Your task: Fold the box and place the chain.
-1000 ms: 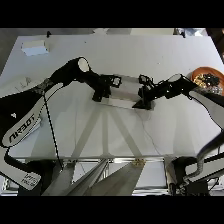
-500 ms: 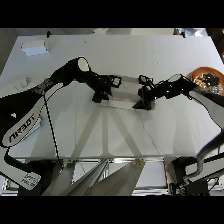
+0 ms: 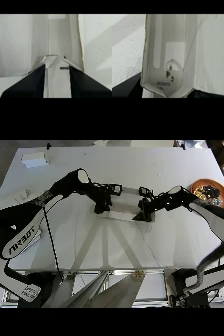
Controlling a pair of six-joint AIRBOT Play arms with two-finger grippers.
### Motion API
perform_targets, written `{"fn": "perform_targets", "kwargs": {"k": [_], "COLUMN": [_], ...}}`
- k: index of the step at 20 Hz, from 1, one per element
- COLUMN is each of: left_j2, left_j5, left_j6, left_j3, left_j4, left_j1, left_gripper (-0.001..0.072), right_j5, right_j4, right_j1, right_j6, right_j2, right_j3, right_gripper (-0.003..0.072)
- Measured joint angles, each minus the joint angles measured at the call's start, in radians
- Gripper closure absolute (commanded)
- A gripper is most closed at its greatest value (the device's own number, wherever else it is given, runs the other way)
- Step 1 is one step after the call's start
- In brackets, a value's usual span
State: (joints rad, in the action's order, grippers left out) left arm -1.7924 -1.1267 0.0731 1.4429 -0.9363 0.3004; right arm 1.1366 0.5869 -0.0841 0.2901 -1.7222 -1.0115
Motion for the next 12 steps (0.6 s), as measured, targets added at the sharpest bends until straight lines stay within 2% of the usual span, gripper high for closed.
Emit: {"fn": "perform_targets", "kwargs": {"k": [1, 2, 3, 12], "left_j2": [0.0, 0.0, 0.0, 0.006], "left_j5": [0.006, 0.008, 0.011, 0.015], "left_j6": [0.008, 0.014, 0.019, 0.04], "left_j3": [0.0, 0.0, 0.0, 0.0], "left_j4": [0.008, 0.013, 0.017, 0.02], "left_j1": [0.0, 0.0, 0.0, 0.001], "left_gripper": [0.0376, 0.0459, 0.0492, 0.0491], "right_j5": [0.0, 0.0, -0.002, -0.002], "right_j4": [0.0, 0.0, -0.001, -0.001], "right_j1": [0.0, 0.0, 0.0, 0.001], "right_j6": [0.0, 0.001, 0.001, 0.003], "right_j2": [0.0, 0.0, 0.0, 0.0], "right_j3": [0.0, 0.0, 0.0, 0.0], "right_gripper": [0.0394, 0.0394, 0.0394, 0.0394]}}
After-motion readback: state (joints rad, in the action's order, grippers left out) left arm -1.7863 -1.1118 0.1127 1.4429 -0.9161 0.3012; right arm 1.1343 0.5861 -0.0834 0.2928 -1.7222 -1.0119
